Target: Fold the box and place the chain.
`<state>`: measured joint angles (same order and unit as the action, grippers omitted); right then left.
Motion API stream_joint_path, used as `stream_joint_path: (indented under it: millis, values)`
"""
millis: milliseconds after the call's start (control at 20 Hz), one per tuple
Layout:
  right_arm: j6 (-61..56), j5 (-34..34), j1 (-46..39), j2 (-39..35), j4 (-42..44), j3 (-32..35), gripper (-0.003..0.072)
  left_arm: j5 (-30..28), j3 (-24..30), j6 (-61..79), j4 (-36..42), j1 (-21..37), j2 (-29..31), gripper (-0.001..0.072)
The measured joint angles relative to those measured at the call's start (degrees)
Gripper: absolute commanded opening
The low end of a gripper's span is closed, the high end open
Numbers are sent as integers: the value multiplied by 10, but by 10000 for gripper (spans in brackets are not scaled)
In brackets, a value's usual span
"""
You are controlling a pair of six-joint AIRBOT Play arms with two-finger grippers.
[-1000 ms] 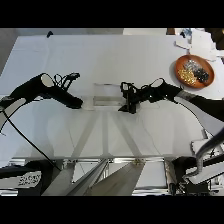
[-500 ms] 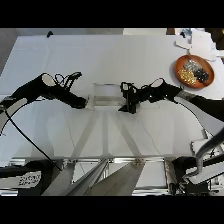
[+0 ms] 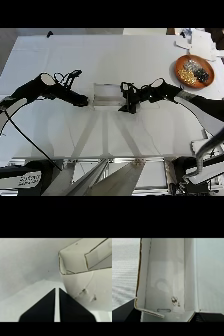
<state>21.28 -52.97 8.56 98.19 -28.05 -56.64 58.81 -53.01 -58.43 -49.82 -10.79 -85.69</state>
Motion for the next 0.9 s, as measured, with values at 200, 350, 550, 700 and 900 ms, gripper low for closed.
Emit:
stream_joint_path:
  millis: [200,350,550,700,900]
  values:
    - [0,0,0,0,0,0,364,3,0,8,16,13,5,172]
    - [0,0,0,0,0,0,364,14,0,29,55,21,6,172]
    - [0,0,0,0,0,0,364,19,0,58,107,24,5,173]
    - [0,0,0,0,0,0,364,15,0,66,124,25,4,179]
    - [0,0,0,0,0,0,364,9,0,70,132,25,4,234]
